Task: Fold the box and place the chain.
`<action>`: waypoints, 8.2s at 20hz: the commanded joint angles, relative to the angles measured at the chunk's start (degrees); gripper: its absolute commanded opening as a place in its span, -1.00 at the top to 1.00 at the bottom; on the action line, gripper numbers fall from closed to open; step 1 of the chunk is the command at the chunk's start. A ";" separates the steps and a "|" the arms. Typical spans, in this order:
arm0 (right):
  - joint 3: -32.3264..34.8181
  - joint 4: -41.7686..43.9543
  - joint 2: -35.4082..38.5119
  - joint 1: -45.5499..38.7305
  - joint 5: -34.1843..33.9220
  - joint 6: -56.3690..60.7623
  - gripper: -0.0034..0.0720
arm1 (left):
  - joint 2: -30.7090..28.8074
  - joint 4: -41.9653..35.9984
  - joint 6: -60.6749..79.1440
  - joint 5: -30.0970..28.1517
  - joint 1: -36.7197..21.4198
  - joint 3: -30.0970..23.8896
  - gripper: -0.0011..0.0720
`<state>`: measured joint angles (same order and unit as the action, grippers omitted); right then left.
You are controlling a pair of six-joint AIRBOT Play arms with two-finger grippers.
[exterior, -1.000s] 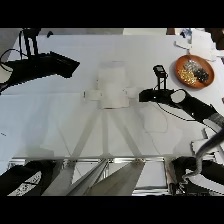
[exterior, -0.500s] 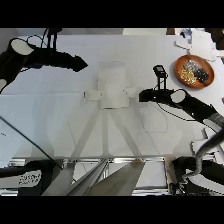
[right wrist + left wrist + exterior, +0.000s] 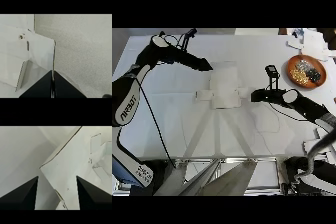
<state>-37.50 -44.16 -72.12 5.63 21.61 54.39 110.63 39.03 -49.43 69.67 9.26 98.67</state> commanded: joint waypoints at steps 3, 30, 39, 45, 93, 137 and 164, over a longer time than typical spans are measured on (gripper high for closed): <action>0.00 0.00 -0.02 0.07 0.02 0.00 0.87 | 4.20 1.53 1.84 1.07 2.99 2.16 -0.49; 0.00 0.00 -0.02 0.07 0.02 0.00 0.87 | 4.17 0.57 21.46 13.35 6.21 2.16 0.95; 0.00 0.00 -0.02 0.07 0.02 0.00 0.87 | 4.17 0.46 20.92 13.31 6.19 2.16 0.95; 0.00 0.00 -0.02 0.07 0.02 0.00 0.87 | 4.17 0.44 20.92 13.27 6.19 2.16 0.94; -0.24 -3.45 21.27 -9.55 2.80 -0.24 0.12 | -17.92 1.51 32.17 11.85 6.12 -15.45 0.97; -0.24 -3.45 21.27 -9.57 2.80 -0.22 0.12 | -9.99 -2.54 60.96 -5.40 5.49 -29.68 0.94; -0.26 -3.48 21.27 -9.51 24.83 -26.86 -0.46 | -9.99 -2.56 60.96 -5.38 5.49 -29.68 0.94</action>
<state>-37.71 -47.72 -50.89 -3.92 34.11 42.11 100.60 36.47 11.53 64.31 14.70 69.04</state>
